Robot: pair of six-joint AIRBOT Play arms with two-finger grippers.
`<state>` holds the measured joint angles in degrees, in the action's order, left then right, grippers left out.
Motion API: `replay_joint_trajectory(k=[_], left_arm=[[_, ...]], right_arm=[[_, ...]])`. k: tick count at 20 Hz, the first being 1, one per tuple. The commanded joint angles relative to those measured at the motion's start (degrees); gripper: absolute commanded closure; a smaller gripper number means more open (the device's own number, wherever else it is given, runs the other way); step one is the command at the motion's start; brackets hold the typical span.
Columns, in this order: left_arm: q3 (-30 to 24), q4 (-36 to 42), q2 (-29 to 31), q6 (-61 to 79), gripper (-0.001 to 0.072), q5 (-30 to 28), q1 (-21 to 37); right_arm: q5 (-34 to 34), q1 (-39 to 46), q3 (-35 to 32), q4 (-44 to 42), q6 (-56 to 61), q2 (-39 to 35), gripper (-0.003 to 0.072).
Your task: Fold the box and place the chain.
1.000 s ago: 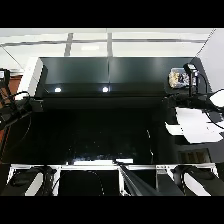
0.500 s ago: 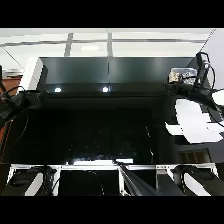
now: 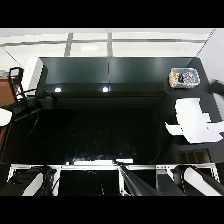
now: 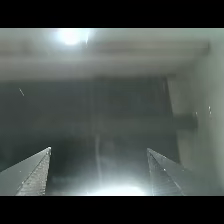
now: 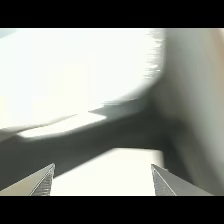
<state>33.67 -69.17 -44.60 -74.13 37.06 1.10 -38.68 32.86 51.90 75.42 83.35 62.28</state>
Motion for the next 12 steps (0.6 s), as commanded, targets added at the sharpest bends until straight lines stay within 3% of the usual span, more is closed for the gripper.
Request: replay_joint_trajectory(k=[1, 3, 5, 7, 12], left_arm=[[0.24, 0.0, -1.49, -4.37, 0.0007, 4.7, -0.33], [0.24, 0.24, -1.46, -5.03, 0.0007, 4.87, -0.35], [0.24, 1.07, -1.46, -5.09, 0.0007, 5.16, -0.35], [0.24, 2.64, -1.49, -5.84, 0.0008, 5.53, -0.37], [0.24, 3.87, -1.49, -5.86, 0.0007, 5.38, -0.39]], right_arm=[[-11.98, 26.56, 8.52, -0.02, 1.01, 8.41, -0.002], [-20.06, 36.54, 14.25, -10.75, -9.7, 15.61, -0.002], [-29.46, 41.29, 19.45, -13.29, -15.63, 23.45, -0.0021], [-37.81, 41.77, 23.56, -13.66, -21.79, 30.51, -0.002], [-44.02, 34.67, 26.18, -18.03, -34.82, 39.26, -0.002]])
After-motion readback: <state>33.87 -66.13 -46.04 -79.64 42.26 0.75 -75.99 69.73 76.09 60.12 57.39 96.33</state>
